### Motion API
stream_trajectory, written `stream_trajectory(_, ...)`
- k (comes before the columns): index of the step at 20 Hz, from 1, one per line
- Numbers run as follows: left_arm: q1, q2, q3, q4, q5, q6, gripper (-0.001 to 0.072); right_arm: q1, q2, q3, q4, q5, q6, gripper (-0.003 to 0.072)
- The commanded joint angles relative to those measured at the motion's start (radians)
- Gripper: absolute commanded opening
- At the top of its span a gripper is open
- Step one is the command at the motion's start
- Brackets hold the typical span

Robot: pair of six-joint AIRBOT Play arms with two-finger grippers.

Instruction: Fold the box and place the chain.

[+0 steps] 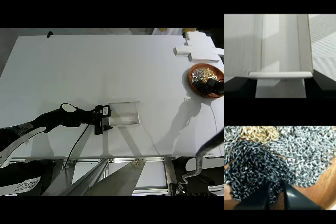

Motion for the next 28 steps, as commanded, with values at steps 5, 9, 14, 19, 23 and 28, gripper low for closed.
stream_trajectory(5, 0.0, 0.001, 0.0, 0.0, 0.0, 0.0, 0.0088, -0.001, 0.013, 0.0, 0.011, 0.0, -0.002, 0.0016)
stream_trajectory(9, 0.0, 0.001, 0.0, 0.0, 0.0, 0.0, 0.0088, -0.001, 0.066, 0.0, -0.004, -0.033, -0.028, 0.0021)
stream_trajectory(14, 0.0, 0.001, 0.0, 0.0, 0.0, 0.0, 0.0088, 0.003, 0.029, 0.0, 0.011, -0.037, -0.068, 0.0198)
stream_trajectory(19, 0.0, 0.001, 0.0, 0.0, 0.0, 0.0, 0.0088, 0.003, 0.006, 0.0, 0.016, -0.06, -0.087, 0.0196)
stream_trajectory(23, 0.0, 0.001, 0.0, 0.0, 0.0, 0.0, 0.0088, 0.003, -0.009, 0.0, 0.034, -0.059, -0.087, 0.0188)
stream_trajectory(28, 0.0, 0.001, 0.0, 0.0, 0.0, 0.0, 0.0088, 0.003, -0.011, 0.0, 0.033, -0.08, -0.087, 0.005)
